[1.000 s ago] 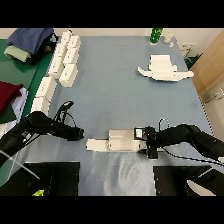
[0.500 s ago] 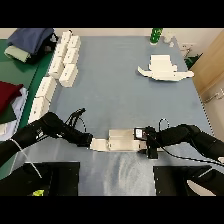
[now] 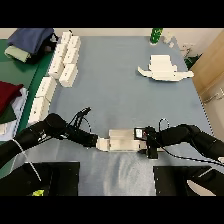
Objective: Fold the box.
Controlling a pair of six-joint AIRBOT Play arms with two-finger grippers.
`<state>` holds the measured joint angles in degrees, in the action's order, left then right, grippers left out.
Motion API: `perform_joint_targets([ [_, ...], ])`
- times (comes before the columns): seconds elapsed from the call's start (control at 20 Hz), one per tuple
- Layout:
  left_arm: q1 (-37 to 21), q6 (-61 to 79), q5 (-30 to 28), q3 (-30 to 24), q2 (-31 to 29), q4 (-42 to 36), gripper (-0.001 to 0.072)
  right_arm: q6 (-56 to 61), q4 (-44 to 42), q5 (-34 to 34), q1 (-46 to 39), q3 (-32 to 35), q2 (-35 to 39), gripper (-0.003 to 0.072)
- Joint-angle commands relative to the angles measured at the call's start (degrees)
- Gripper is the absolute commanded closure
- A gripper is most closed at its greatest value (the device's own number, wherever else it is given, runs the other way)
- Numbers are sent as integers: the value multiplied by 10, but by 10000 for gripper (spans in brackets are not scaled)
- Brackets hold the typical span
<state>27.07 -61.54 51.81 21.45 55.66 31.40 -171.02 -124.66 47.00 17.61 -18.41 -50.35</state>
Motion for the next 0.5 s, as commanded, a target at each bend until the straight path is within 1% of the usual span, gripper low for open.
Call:
perform_joint_targets([
  [0.0, 5, 18, 5, 6, 0, -23, 695, 0, 0, 0, 0, 0, 0, 144],
  [0.05, 5, 15, 8, 7, 0, -25, 693, 0, 0, 0, 0, 0, 0, 144],
  [0.1, 5, 15, 9, 7, 0, -28, 617, 0, 0, 0, 0, 0, 0, 144],
  [0.15, 5, 14, 10, 7, 0, -32, 302, 0, 0, 0, 0, 0, 0, 144],
  [0.2, 4, 2, 9, 7, 0, -31, 176, 0, 0, 0, 0, 0, 0, 144],
  [0.25, 4, 1, 9, 7, 0, -31, 187, 0, 0, 0, 0, 0, 0, 144],
  [0.45, 3, 2, 3, 7, 0, -31, 182, 0, 0, 0, 0, 0, 0, 144],
])
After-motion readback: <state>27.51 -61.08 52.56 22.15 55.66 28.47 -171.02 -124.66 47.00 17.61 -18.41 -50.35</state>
